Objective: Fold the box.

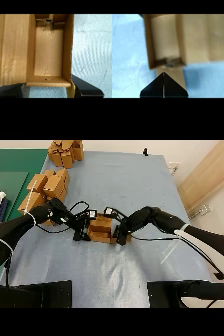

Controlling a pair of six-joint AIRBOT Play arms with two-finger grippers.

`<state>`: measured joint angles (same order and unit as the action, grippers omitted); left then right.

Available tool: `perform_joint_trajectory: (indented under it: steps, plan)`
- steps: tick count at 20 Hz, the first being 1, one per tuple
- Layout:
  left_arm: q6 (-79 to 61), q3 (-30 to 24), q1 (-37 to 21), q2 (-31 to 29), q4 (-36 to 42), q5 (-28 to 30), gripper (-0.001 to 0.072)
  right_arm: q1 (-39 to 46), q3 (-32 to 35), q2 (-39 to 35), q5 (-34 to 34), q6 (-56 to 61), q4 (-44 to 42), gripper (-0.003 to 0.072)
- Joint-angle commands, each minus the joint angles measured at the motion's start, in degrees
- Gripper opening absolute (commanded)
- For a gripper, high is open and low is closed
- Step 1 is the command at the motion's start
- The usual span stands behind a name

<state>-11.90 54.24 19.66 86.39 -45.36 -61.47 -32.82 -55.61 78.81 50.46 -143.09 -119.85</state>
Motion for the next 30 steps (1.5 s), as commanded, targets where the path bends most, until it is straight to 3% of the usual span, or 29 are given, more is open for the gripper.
perform_joint_trajectory:
  steps: [1,4,7,9,13,19,26,30]
  plan:
    - [-0.1,0.0,-0.1,0.0,-0.1,0.0,0.0227,3.7,0.6,-5.4,3.1,12.4,1.0,0.0004]
    - [-0.1,0.0,-0.1,0.0,-0.1,0.0,0.0227,11.5,5.3,-12.3,3.2,18.5,-7.3,0.0004]
    - [-0.1,0.0,-0.1,0.0,-0.1,0.0,0.0227,19.6,12.8,-18.1,2.6,30.3,-7.8,0.0004]
    - [-0.1,0.0,-0.1,0.0,-0.1,0.0,0.0227,22.4,16.7,-18.2,2.6,35.2,-7.7,0.0004]
    - [-0.1,0.0,-0.1,0.0,-0.1,0.0,0.0227,20.9,18.5,-11.8,1.8,36.1,-11.8,0.0004]
    - [-0.1,0.0,-0.1,0.0,-0.1,0.0,0.0227,11.1,15.9,-2.1,-4.7,30.4,-23.5,0.0005]
    - [0.0,0.0,-0.1,0.0,0.0,-0.6,0.0227,8.2,12.3,-8.5,-7.6,31.0,-26.7,0.0006]
    - [0.0,0.0,-0.1,0.0,0.0,-0.6,0.0227,8.1,12.1,-7.3,-7.4,31.2,-28.2,0.0008]
